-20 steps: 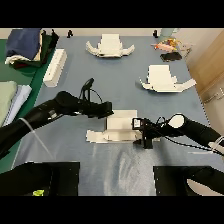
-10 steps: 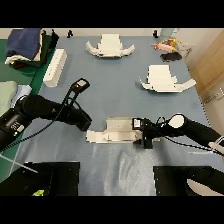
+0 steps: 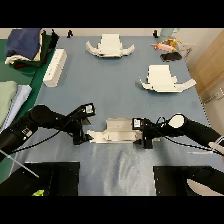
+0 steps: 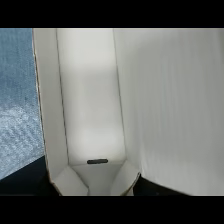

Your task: Fold the box.

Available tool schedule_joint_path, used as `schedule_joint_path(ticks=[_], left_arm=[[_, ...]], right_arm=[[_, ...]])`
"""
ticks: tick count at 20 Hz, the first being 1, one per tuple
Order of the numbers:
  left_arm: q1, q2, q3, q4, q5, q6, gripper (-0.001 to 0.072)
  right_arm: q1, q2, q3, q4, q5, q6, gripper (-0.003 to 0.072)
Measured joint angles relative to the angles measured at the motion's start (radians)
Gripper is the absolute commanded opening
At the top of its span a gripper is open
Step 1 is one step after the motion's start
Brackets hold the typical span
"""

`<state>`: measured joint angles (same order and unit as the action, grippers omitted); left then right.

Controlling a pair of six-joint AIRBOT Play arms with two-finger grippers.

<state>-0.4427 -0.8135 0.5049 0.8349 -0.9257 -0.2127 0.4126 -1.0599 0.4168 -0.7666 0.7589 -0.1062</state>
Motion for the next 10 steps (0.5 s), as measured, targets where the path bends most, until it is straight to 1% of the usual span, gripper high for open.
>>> schedule_joint_path(ticks=[4, 6, 8, 9, 10], left_arm=[[-0.064, -0.101, -0.023, -0.140, 0.060, 0.197, 0.0702], [-0.090, -0.152, -0.027, -0.192, 0.103, 0.254, 0.0699], [-0.109, -0.196, -0.027, -0.228, 0.145, 0.290, 0.0449], [-0.119, -0.214, -0.027, -0.241, 0.155, 0.306, 0.0344], [-0.127, -0.226, -0.026, -0.249, 0.164, 0.319, 0.0266]], right_arm=[[0.000, 0.000, 0.000, 0.000, 0.000, 0.000, 0.0505], [0.000, 0.000, 0.000, 0.000, 0.000, 0.000, 0.0504], [0.000, 0.000, 0.000, 0.000, 0.000, 0.000, 0.0504], [0.000, 0.000, 0.000, 0.000, -0.001, 0.000, 0.0505], [0.000, 0.000, 0.000, 0.000, 0.000, 0.000, 0.0504]])
